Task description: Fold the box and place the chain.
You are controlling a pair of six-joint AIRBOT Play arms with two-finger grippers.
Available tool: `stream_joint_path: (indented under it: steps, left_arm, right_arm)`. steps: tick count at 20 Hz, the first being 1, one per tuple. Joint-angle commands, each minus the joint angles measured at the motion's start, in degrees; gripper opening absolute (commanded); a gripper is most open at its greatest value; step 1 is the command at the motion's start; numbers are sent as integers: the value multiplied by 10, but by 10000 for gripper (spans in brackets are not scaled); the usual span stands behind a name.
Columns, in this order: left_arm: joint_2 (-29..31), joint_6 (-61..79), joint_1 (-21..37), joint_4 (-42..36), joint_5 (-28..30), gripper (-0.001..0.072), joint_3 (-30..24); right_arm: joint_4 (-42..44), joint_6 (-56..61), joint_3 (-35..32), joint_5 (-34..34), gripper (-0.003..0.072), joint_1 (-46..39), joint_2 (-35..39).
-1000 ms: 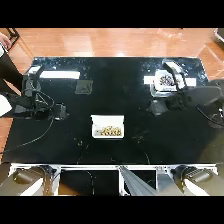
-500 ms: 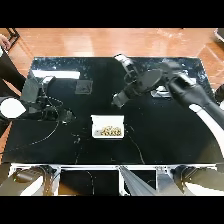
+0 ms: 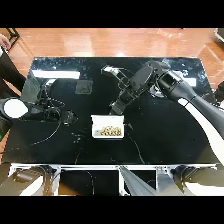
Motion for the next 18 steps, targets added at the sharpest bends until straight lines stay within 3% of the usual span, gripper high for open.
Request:
stream_joint_path:
  steps: [1,7,13,15,18]
  left_arm:
    - [0,-11,0,-5,39,605,0]
    - [-1,-18,0,-7,38,605,0]
    - [-1,-23,0,-6,40,605,0]
    - [-1,-23,1,22,40,606,0]
    - [-1,-24,16,61,40,606,0]
  right_arm:
    - [1,-50,7,-59,707,2,-6]
    - [-4,-74,-42,-54,707,12,-10]
    - [-5,-71,-42,-43,707,19,-10]
    - [-17,-57,-42,-68,707,33,-7]
    - [-62,-48,-42,-50,707,70,-4]
